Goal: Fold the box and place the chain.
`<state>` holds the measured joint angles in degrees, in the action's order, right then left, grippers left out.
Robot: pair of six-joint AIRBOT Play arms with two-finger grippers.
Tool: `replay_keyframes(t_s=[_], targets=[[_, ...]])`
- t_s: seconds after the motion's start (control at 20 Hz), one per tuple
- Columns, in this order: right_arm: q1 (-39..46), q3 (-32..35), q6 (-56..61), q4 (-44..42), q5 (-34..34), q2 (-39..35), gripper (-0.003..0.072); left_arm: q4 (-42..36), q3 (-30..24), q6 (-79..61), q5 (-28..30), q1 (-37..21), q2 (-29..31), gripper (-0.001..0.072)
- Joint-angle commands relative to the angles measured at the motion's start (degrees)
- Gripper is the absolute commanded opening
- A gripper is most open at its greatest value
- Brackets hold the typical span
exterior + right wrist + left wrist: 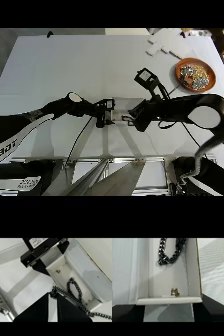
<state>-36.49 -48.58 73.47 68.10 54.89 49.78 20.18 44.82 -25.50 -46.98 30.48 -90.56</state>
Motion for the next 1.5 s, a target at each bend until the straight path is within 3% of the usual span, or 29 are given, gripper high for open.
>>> replay_keyframes(t_s=[0.0,0.3,0.5,0.75,1.15,1.25,1.45], targets=[[-1.0,-0.1,-2.1,-0.4,-3.7,5.4,0.0017,0.0,0.0,0.0,0.0,0.0,0.0,0.0033],[-1.0,-0.1,-2.2,2.6,-6.6,17.0,0.0019,0.0,0.0,0.0,0.0,0.0,0.0,0.0033],[-1.0,-0.1,-2.2,2.7,-6.8,20.9,0.0180,0.0,0.0,0.0,0.0,0.0,0.0,0.0033],[0.9,-0.1,-2.2,5.6,-4.9,16.9,0.0181,0.0,0.0,0.0,0.0,0.0,0.0,0.0033],[21.3,0.0,-2.2,6.1,10.9,6.4,0.0182,0.0,0.0,0.0,0.0,0.0,0.0,0.0033],[21.5,1.4,-2.1,6.8,13.5,6.0,0.0227,0.0,0.0,0.0,0.0,0.0,0.0,0.0033],[19.3,8.5,-2.2,7.1,10.8,6.0,0.0283,0.0,0.0,0.0,0.0,0.0,0.0,0.0033]])
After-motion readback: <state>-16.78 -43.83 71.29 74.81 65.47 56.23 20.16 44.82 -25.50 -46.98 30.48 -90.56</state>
